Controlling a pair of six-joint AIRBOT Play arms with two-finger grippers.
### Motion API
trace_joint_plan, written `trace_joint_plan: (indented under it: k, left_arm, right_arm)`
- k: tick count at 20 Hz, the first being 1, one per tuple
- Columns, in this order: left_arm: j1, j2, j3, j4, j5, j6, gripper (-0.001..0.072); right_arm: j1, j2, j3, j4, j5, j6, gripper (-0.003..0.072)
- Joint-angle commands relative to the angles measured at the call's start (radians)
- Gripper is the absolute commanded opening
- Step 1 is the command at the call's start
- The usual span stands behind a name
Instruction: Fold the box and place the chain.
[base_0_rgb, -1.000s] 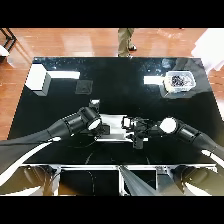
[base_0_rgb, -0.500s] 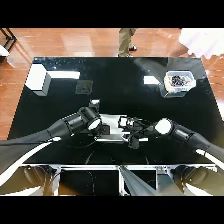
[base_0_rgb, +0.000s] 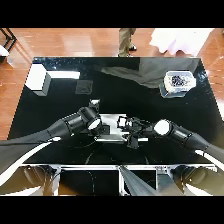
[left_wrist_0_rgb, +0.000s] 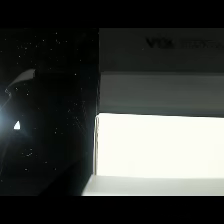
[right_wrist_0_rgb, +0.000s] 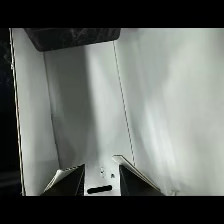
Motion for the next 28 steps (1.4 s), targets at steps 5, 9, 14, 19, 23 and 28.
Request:
trace_joint_plan:
  k: [5,9,14,19,23,28]
  left_arm:
    - [0.0,0.0,0.0,-0.002,0.001,0.0,0.002]
    - [0.0,0.0,0.0,-0.004,0.001,0.0,0.002]
    - [0.001,0.0,0.0,-0.005,0.001,0.0,0.002]
    - [0.001,0.0,0.0,-0.005,0.002,-0.001,0.002]
    - [0.001,0.0,0.0,-0.006,0.001,-0.001,0.002]
    - [0.001,0.0,0.0,-0.008,0.0,-0.001,0.002]
  right_arm:
    - [0.001,-0.001,0.0,0.0,-0.024,0.0,0.0373]
    - [0.001,0.0,0.001,-0.005,-0.023,0.0,0.0294]
    - [-0.035,0.049,0.001,-0.09,-0.003,0.153,0.0019]
    - [-0.351,0.231,0.001,-0.237,0.281,0.634,0.0019]
    - [-0.695,0.269,-0.005,-0.237,0.463,1.011,0.0019]
    - [-0.802,0.185,-0.071,-0.28,0.542,1.173,0.0019]
